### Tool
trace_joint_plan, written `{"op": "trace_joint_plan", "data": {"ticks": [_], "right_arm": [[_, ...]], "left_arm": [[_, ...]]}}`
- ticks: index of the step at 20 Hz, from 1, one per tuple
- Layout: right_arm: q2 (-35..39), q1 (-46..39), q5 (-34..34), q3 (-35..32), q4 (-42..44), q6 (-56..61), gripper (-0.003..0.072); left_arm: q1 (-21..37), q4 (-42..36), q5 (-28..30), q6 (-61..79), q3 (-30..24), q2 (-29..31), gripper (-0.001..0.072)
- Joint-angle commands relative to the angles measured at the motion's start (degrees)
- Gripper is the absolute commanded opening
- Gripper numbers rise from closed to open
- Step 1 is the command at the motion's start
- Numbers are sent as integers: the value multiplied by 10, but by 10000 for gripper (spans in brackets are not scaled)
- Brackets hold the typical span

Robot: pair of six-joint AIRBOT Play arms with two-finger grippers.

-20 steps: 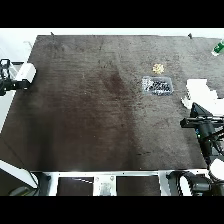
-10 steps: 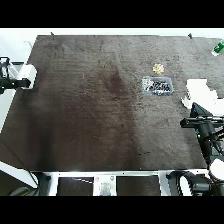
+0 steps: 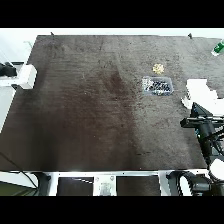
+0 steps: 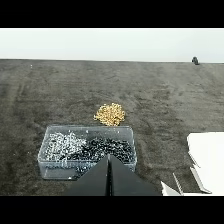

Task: Fold the box and place the chain.

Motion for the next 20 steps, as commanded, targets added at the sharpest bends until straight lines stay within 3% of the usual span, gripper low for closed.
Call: {"op": "trace_joint_plan", "data": {"ticks": [1, 3, 7, 10, 13, 17, 20], "right_arm": [[0, 0, 0, 0, 0, 0, 10], [0, 0, 0, 0, 0, 0, 10], [0, 0, 0, 0, 0, 0, 10], [0, 0, 0, 0, 0, 0, 11], [0, 0, 0, 0, 0, 0, 11], [0, 0, 0, 0, 0, 0, 10], [0, 0, 0, 0, 0, 0, 11]], "left_arm": [[0, -60, -80, 61, 0, 61, 18], [0, -140, -92, 110, -10, 100, 15], [-4, -262, -24, 195, -97, 225, 13], [-4, -332, 38, 265, -224, 341, 13], [-4, -369, 66, 329, -360, 437, 13], [-4, -443, 109, 400, -542, 530, 12], [-4, -542, 118, 442, -628, 575, 12]]}}
